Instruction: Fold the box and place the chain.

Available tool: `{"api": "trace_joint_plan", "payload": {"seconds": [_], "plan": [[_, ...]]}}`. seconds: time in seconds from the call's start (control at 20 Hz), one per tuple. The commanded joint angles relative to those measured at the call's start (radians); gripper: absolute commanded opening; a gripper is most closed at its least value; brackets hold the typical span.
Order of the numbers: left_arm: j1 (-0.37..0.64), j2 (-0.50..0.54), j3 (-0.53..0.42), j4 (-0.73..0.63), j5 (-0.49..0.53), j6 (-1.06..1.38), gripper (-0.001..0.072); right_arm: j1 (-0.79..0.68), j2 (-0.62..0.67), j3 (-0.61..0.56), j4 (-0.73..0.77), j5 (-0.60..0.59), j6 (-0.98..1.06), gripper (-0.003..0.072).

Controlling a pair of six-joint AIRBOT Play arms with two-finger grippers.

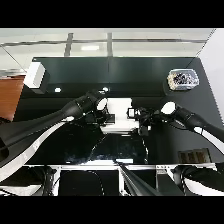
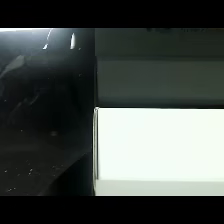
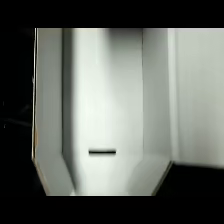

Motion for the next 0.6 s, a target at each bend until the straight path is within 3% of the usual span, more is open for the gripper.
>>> {"api": "trace_joint_plan", "payload": {"seconds": [0.0, 0.3, 0.35, 0.4, 0.5, 0.55], "plan": [[0.001, 0.002, 0.014, 0.006, 0.004, 0.0, 0.0027, -0.006, 0.065, 0.002, -0.064, 0.071, 0.066, 0.072], [0.003, 0.002, 0.014, 0.006, -0.005, 0.0, 0.0028, -0.006, 0.069, 0.002, -0.006, 0.023, 0.007, 0.072], [0.003, 0.002, 0.014, 0.006, -0.006, 0.0, 0.0028, -0.006, 0.069, 0.002, 0.001, 0.023, -0.005, 0.0613], [0.003, 0.002, 0.014, 0.006, -0.007, 0.0, 0.0028, -0.006, 0.069, 0.002, 0.0, 0.026, -0.006, 0.0443], [0.003, 0.002, 0.014, 0.006, -0.008, 0.0, 0.0028, -0.006, 0.069, 0.002, 0.004, 0.026, -0.007, 0.0415], [0.003, 0.002, 0.014, 0.006, -0.008, 0.0, 0.0028, -0.006, 0.069, 0.002, 0.004, 0.026, -0.007, 0.0247]]}}
